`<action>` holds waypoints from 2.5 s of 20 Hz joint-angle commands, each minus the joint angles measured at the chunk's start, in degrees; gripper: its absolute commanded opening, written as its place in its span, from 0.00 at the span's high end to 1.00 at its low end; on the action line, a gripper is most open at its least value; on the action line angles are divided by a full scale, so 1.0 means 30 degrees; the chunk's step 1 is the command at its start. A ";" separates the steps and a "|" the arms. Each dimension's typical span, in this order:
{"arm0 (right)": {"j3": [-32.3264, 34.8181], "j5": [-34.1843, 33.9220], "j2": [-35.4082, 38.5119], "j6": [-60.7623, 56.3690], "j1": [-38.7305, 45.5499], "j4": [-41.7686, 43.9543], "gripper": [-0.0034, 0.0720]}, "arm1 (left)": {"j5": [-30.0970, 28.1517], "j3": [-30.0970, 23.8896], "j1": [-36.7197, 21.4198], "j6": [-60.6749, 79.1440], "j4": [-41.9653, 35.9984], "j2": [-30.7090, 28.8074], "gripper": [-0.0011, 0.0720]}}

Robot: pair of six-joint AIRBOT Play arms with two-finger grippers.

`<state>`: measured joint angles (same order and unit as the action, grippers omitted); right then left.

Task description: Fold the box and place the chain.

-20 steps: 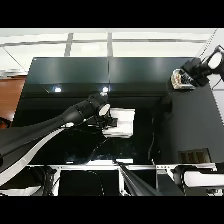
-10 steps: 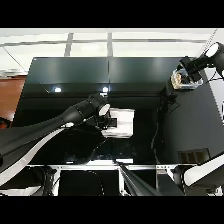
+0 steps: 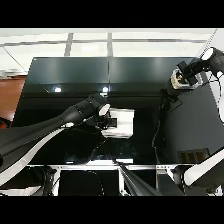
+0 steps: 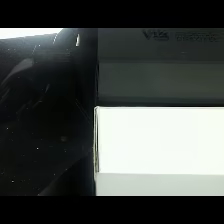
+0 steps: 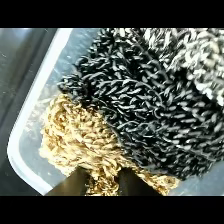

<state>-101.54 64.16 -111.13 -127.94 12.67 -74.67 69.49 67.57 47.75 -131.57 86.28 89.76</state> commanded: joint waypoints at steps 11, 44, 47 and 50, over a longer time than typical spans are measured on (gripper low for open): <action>-0.0189 0.3140 0.8036 1.1497 0.0736 0.0568 0.93 | -0.0153 0.0022 -0.0022 0.0007 0.0058 0.0000 0.96; 0.2040 0.4299 1.9839 1.1868 -1.1060 0.8932 0.94 | -0.0168 0.0029 -0.0015 0.0007 0.0073 0.0007 0.96; 0.3264 0.3410 1.9722 1.1868 -1.1446 0.8867 0.94 | -0.0160 0.0029 -0.0015 0.0007 0.0073 0.0007 0.96; 0.4459 0.3279 1.9671 1.1876 -1.1446 0.8750 0.94 | -0.0168 0.0029 -0.0015 0.0007 0.0073 0.0007 0.96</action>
<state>-91.24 75.64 -51.94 -92.36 -20.97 -48.18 68.99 67.61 47.75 -131.57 86.48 89.76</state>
